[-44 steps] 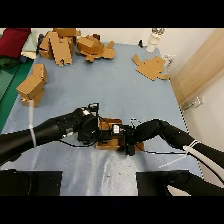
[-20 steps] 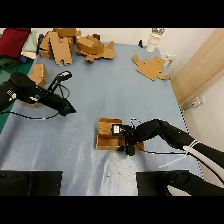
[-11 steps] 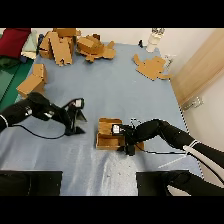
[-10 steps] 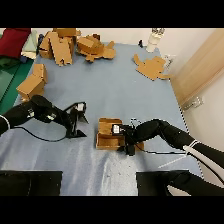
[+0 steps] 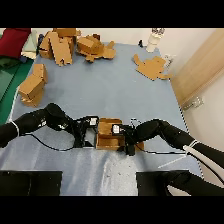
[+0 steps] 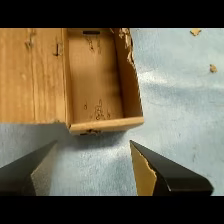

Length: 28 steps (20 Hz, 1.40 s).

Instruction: Fold the box.

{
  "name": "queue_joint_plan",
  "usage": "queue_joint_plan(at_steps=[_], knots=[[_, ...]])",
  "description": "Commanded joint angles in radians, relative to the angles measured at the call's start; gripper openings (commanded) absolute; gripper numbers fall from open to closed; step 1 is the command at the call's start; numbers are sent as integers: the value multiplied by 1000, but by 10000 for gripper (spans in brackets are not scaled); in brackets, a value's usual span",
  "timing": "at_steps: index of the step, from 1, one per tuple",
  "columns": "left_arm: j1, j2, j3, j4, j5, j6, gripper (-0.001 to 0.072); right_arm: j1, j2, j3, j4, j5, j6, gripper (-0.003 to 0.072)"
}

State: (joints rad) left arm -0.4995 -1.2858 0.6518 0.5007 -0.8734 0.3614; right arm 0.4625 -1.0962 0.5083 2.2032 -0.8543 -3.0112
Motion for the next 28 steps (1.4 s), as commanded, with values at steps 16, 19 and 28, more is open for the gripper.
queue_joint_plan(at_steps=[16,19,28], knots=[[-94,5,0,23,63,-137,696,1,0,-1,0,0,0,520],[-85,34,-1,94,60,-207,697,1,0,-1,0,0,0,520],[-81,50,-1,29,18,-259,697,1,0,-1,0,0,0,521]])
